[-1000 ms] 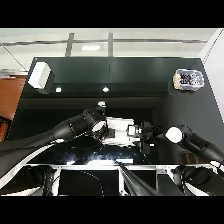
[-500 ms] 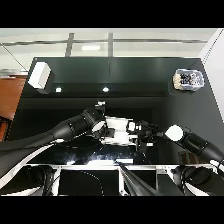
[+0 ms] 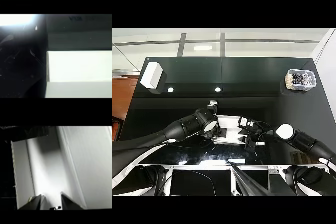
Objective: Fold the box and place the chain.
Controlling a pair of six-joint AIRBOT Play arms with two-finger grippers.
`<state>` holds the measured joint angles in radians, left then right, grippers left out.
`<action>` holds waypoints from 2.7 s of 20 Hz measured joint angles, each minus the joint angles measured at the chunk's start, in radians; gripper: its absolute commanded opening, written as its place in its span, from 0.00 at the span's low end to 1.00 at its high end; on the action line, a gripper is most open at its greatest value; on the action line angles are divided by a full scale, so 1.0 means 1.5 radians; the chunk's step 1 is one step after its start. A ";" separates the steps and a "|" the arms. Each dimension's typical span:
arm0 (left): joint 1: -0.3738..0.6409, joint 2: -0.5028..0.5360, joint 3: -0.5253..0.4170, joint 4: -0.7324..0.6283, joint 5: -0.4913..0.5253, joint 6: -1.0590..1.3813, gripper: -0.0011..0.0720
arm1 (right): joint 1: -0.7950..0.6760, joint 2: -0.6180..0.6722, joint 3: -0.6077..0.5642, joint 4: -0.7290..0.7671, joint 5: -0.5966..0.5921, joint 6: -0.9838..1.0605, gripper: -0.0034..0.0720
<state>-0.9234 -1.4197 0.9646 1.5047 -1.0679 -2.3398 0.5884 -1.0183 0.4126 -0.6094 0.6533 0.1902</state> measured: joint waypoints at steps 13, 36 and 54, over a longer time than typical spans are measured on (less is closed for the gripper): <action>0.000 0.000 0.000 -0.004 -0.001 0.002 0.05 | -0.050 0.045 0.000 -0.004 0.049 0.105 0.10; 0.000 0.000 0.000 -0.002 -0.010 0.001 0.05 | -0.469 -0.038 -0.026 -0.154 0.359 0.679 0.10; 0.001 0.000 0.000 -0.002 -0.010 0.001 0.05 | -0.297 -0.053 -0.018 0.085 0.308 0.535 0.94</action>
<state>-0.9226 -1.4197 0.9649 1.5024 -1.0832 -2.3383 0.1436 -1.0981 0.3855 -0.4820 1.1156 0.9928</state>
